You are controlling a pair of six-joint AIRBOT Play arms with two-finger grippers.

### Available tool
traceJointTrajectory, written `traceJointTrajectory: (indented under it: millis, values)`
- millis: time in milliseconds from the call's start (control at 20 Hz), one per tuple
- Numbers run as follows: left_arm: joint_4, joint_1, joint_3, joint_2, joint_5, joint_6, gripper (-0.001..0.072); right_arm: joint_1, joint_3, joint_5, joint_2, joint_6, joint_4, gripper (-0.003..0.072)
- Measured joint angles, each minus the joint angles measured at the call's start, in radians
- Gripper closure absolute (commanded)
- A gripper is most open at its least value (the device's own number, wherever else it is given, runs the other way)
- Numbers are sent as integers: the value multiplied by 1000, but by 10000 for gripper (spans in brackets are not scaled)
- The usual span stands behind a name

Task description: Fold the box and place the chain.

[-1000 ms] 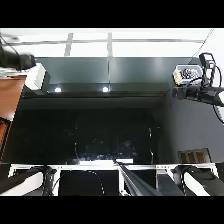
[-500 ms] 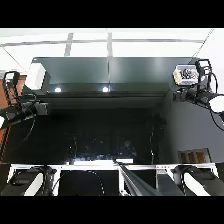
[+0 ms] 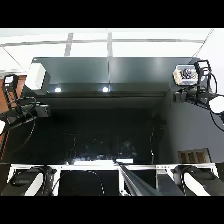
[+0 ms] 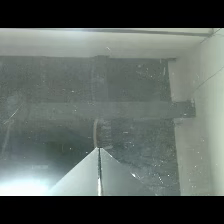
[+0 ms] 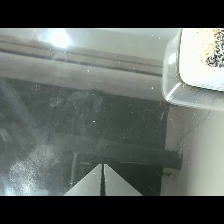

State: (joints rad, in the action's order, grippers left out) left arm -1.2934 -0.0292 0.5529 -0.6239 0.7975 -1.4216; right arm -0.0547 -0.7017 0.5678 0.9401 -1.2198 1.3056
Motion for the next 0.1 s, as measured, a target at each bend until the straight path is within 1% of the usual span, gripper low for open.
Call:
traceJointTrajectory:
  millis: [100]
  values:
    - [0,0,-1,1,-1,0,683,0,0,0,0,0,0,675]
